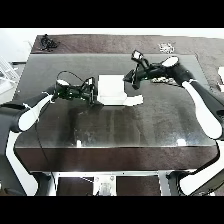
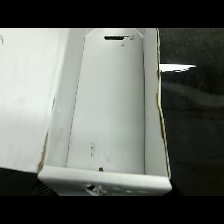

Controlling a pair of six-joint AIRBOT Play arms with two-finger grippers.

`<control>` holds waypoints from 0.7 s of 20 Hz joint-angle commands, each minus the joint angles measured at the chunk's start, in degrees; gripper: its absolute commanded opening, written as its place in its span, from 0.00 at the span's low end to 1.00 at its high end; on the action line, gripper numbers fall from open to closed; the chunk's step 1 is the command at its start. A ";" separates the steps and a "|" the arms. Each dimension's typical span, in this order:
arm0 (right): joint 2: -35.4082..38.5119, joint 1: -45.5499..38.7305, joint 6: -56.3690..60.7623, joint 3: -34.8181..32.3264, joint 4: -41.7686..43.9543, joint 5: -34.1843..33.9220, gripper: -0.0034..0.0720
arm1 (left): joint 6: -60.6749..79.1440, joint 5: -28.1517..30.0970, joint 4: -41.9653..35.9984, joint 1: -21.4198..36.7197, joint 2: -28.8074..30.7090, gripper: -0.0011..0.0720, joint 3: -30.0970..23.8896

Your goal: Fold the box and place the chain.

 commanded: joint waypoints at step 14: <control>7.06 -2.03 -12.96 -19.37 -1.18 -0.83 0.91 | -0.02 0.02 0.00 0.04 0.04 0.75 -0.02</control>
